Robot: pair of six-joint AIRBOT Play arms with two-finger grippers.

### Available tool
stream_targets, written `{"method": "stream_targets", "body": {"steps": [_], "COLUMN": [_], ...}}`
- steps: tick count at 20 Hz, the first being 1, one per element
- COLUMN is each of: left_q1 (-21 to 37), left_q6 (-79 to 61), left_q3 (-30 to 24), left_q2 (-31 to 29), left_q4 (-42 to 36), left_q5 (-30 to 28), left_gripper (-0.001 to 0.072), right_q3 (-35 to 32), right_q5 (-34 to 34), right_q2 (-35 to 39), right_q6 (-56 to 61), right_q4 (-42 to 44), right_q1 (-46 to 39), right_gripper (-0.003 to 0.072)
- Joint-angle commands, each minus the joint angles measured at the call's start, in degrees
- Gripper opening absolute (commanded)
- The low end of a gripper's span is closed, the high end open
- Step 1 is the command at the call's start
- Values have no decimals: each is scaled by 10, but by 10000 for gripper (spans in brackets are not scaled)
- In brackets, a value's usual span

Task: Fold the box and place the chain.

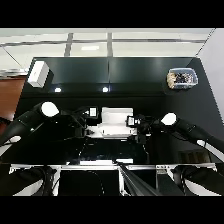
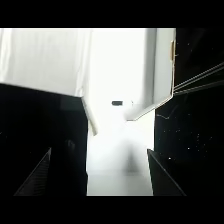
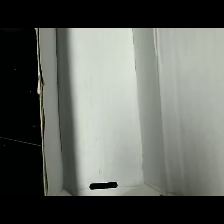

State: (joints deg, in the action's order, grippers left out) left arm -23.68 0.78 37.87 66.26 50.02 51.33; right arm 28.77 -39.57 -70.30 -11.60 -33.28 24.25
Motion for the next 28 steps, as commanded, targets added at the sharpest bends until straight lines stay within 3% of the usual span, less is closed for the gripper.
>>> {"method": "stream_targets", "body": {"steps": [1, 2, 3, 5, 6, 8, 9, 10, 18, 22, 26, 27, 28], "left_q1": [-17, -23, -30, -42, -45, -45, -45, -45, -73, -78, -79, -80, -81], "left_q6": [-36, -36, -36, -36, -36, -36, -36, -36, -36, -36, -29, -29, -27], "left_q3": [0, 0, 0, 0, 0, 0, 0, 0, 0, -1, -1, -1, -1], "left_q2": [24, 28, 33, 41, 44, 45, 45, 45, 46, 63, 68, 68, 69], "left_q4": [-28, -34, -47, -60, -58, -57, -57, -55, -61, -127, -130, -130, -130], "left_q5": [-3, -3, -3, -1, -1, -3, -5, -9, -34, -48, -82, -80, -80], "left_gripper": [700, 678, 610, 415, 360, 326, 244, 219, 219, 219, 218, 213, 128], "right_q3": [0, 0, 0, 0, 0, 0, 0, 0, 0, 0, 0, 0, 0], "right_q5": [0, 0, 0, 0, 0, 0, 0, 0, 0, 0, 0, 0, 0], "right_q2": [0, 0, 0, 0, 0, 0, 0, 0, 0, 0, 0, 0, 0], "right_q6": [0, 0, 0, 0, 0, 0, 0, 0, 0, 0, 0, 0, 0], "right_q4": [0, 0, 0, 0, 0, 0, 0, 0, 0, 0, 0, 0, 0], "right_q1": [0, 0, 0, 0, 0, 0, 0, 0, 0, 0, 0, 0, 0], "right_gripper": [191, 191, 190, 191, 191, 191, 191, 191, 191, 191, 191, 191, 191]}}
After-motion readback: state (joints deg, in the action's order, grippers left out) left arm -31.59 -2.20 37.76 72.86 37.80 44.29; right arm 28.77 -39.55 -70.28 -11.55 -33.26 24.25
